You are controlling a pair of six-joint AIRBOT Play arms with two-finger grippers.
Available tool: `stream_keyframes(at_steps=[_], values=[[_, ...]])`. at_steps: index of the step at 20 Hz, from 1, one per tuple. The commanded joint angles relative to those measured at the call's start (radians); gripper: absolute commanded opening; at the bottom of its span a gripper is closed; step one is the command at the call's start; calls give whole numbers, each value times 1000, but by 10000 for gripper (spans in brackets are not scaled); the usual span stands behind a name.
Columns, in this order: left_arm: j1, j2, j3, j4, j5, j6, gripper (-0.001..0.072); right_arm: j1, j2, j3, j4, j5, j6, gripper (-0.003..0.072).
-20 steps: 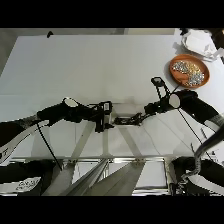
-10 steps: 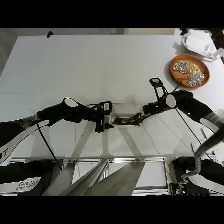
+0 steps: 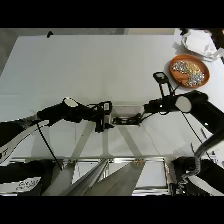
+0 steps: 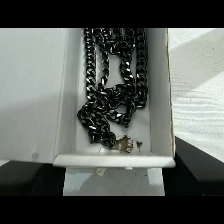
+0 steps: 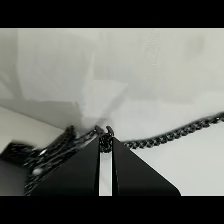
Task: Fold the box and place the chain.
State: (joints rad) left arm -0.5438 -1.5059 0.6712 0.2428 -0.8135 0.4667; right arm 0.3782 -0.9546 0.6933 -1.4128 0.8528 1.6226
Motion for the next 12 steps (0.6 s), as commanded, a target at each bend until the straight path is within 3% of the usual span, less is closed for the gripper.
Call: stream_keyframes(at_steps=[1,6,10,12], values=[[0,0,0,0,-2,0,326,1,212,1,37,23,-2,20],[0,0,0,0,-2,0,325,1,385,1,318,14,-167,20],[0,0,0,0,-3,0,325,1,380,1,616,2,-382,20],[0,0,0,0,-3,0,325,1,365,0,670,-13,-438,20]])
